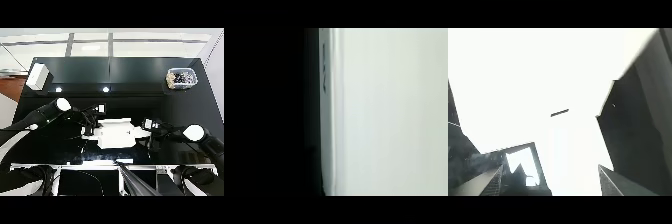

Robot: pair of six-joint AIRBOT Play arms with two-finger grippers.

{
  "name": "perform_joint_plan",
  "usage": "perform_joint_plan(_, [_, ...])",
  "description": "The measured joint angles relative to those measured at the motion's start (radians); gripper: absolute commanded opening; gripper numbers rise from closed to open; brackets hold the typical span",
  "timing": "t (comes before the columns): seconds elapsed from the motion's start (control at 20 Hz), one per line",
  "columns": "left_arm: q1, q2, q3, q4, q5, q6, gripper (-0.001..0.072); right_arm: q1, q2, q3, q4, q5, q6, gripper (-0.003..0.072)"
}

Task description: Fold the box and place the chain.

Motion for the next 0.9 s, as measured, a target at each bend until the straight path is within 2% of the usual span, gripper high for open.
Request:
perform_joint_plan(0.3, [0.004,0.0,-0.006,-0.008,0.0,0.004,0.0025,0.052,-0.066,-0.001,-0.022,-0.043,-0.012,0.071])
perform_joint_plan(0.9, [-0.019,-0.001,0.028,0.016,-0.01,0.002,0.0025,0.065,-0.088,-0.001,0.004,-0.016,-0.058,0.071])
